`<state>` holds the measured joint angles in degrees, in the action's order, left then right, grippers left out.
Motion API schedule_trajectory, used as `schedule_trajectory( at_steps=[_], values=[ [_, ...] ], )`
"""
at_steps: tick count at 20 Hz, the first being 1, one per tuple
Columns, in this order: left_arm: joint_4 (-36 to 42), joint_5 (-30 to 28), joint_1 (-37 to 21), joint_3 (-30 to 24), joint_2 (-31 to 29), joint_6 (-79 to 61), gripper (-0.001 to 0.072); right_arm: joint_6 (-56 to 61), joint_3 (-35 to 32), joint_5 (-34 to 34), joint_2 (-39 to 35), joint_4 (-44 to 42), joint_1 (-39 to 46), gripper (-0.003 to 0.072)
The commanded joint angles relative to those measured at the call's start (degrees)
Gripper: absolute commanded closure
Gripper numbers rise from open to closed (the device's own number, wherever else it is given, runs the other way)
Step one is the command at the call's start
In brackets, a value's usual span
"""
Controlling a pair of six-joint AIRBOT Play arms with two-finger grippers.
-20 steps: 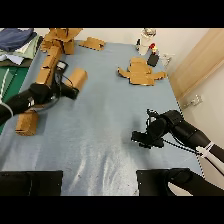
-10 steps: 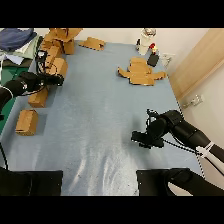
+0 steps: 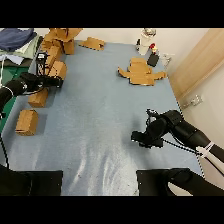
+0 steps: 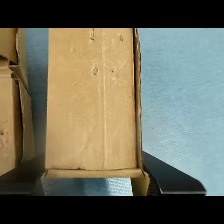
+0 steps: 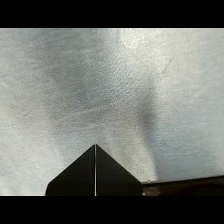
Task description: Fold the box.
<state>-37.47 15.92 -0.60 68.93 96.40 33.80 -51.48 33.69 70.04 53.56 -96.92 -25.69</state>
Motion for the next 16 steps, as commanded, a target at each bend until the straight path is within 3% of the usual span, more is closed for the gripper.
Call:
schedule_trajectory(
  at_steps=[1, 10, 16],
  values=[
    [-10.32, 1.75, -0.11, 0.02, 0.15, 8.48, 0.0189, 0.02, 0.04, -0.15, 0.02, 0.0, -0.02, 0.0684],
    [-11.41, 3.1, -0.2, 4.57, 0.13, 9.31, 0.0189, 0.02, 0.04, -0.17, 0.02, -0.59, -0.02, 0.0684],
    [-11.41, 11.78, -0.17, 9.49, -0.31, 9.33, 0.0189, 0.02, 0.04, -0.42, 0.02, -0.61, -0.02, 0.0684]
  ],
)
